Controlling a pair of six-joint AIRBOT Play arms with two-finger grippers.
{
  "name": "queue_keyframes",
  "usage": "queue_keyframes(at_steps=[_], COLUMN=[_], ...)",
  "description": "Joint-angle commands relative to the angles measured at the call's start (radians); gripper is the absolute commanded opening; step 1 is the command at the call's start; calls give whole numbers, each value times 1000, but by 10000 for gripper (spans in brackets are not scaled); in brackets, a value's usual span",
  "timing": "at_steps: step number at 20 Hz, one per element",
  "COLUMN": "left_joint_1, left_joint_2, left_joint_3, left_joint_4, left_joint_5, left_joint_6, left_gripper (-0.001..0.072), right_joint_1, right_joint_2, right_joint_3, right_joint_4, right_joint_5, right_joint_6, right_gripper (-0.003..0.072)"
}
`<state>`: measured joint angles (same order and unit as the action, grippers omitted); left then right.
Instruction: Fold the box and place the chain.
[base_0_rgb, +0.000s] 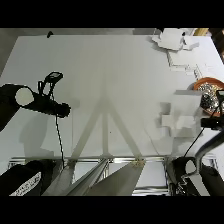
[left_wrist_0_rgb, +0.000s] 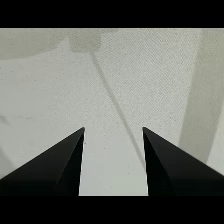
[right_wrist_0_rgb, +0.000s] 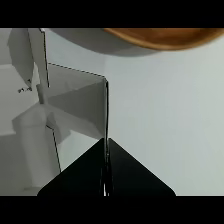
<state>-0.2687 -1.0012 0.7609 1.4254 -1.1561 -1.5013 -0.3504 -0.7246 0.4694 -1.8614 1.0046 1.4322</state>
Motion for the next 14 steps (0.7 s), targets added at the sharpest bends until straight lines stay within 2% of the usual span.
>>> queue_keyframes(at_steps=[1,4,7,14], left_joint_1=[1,1,1,1], left_joint_2=[1,1,1,1], left_joint_3=[0,0,0,0], left_joint_4=[0,0,0,-25], left_joint_5=[0,0,0,9], left_joint_6=[0,0,0,0], left_gripper=[411,411,411,410], right_joint_1=[167,285,385,556], right_joint_2=[79,87,87,87], right_joint_3=[0,0,0,0], right_joint_4=[214,372,513,539], right_joint_5=[68,121,108,74], right_joint_6=[-31,-31,-32,11], right_gripper=[14,14,14,14])
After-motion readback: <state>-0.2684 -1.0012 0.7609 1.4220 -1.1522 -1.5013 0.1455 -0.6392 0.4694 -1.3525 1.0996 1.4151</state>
